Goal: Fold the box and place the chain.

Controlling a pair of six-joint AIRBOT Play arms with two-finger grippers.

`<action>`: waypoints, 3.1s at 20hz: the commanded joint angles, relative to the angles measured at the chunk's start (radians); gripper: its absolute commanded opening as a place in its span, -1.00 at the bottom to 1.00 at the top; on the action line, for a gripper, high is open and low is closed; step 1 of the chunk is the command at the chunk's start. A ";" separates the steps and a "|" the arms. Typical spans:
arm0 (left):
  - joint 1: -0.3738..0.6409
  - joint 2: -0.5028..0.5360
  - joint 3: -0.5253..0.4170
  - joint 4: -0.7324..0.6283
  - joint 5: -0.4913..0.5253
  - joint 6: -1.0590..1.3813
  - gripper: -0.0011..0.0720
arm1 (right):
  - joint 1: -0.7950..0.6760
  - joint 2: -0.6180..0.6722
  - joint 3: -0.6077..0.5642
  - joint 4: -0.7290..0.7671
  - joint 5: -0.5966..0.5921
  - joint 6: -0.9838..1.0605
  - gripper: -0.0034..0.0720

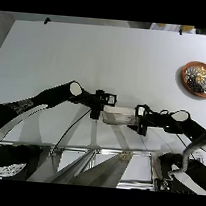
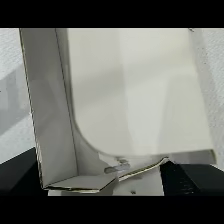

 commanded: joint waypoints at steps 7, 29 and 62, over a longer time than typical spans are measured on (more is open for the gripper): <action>0.000 0.000 0.000 0.000 0.003 -0.001 -0.93 | 0.001 -0.042 -0.001 0.058 -0.016 -0.084 0.58; 0.000 0.000 0.000 0.000 0.003 -0.001 -0.93 | 0.001 -0.048 -0.001 0.053 -0.024 -0.123 -0.06; 0.003 0.138 0.000 0.251 -0.013 -0.304 0.93 | 0.001 -0.048 -0.001 0.053 -0.024 -0.123 -0.06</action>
